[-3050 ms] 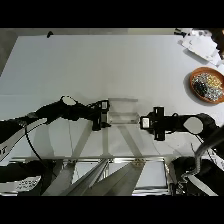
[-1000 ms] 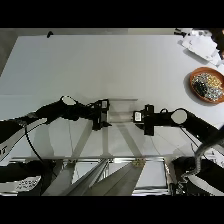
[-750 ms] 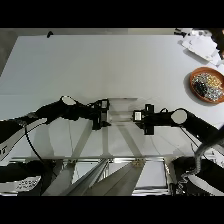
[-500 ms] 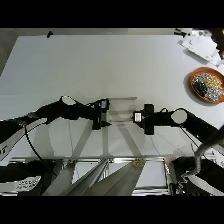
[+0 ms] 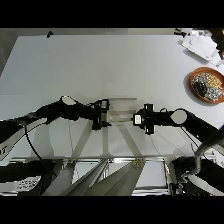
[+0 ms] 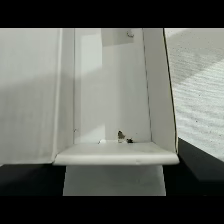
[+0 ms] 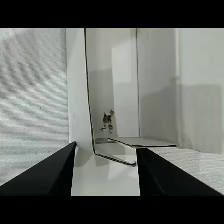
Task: Fold the box and place the chain.
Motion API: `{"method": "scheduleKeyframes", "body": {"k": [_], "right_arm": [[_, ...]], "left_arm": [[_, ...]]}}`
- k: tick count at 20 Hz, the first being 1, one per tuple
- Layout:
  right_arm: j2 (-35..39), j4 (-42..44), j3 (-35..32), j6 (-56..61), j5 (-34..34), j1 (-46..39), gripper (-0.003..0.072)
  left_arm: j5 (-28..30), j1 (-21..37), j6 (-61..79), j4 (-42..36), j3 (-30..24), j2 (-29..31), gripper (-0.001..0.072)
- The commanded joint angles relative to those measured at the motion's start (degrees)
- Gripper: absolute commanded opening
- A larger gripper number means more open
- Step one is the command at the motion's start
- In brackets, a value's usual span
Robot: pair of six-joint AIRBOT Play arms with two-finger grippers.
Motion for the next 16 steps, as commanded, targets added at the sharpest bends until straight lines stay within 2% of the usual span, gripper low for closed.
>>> {"method": "scheduleKeyframes", "body": {"k": [1, 3, 7, 9, 11, 13, 15, 16], "right_arm": [[0.0, -1.7, 0.0, -0.2, 0.3, 0.0, 0.0433], [0.0, -1.7, 0.0, -0.1, 0.6, -1.1, 0.0536], [0.3, -1.4, 0.0, 0.0, 2.3, -4.1, 0.0525], [0.3, 0.1, 0.0, -0.2, 3.1, -3.2, 0.0406], [0.3, 0.9, 0.0, -0.2, 3.5, -2.0, 0.0383], [0.2, 2.2, 0.0, -0.2, 3.4, -1.2, 0.0283], [0.1, 3.2, 0.0, -0.2, 2.6, -0.4, 0.0249], [0.1, 3.6, 0.0, -0.2, 1.6, 0.0, 0.019]], "left_arm": [[0.1, 0.0, 0.0, 0.0, 0.0, 0.0, 0.0325], [0.1, 0.0, 0.0, 0.0, 0.0, 0.0, 0.0325], [0.1, 0.0, 0.0, 0.0, 0.0, 0.0, 0.0325], [0.1, 0.0, 0.0, 0.0, 0.0, 0.0, 0.0325], [0.1, 0.0, 0.0, 0.0, 0.0, 0.0, 0.0325], [0.1, 0.0, 0.0, 0.0, 0.0, 0.0, 0.0325], [0.1, 0.0, 0.0, 0.0, 0.0, 0.0, 0.0325], [0.1, 0.0, 0.0, 0.0, 0.0, 0.0, 0.0325]]}}
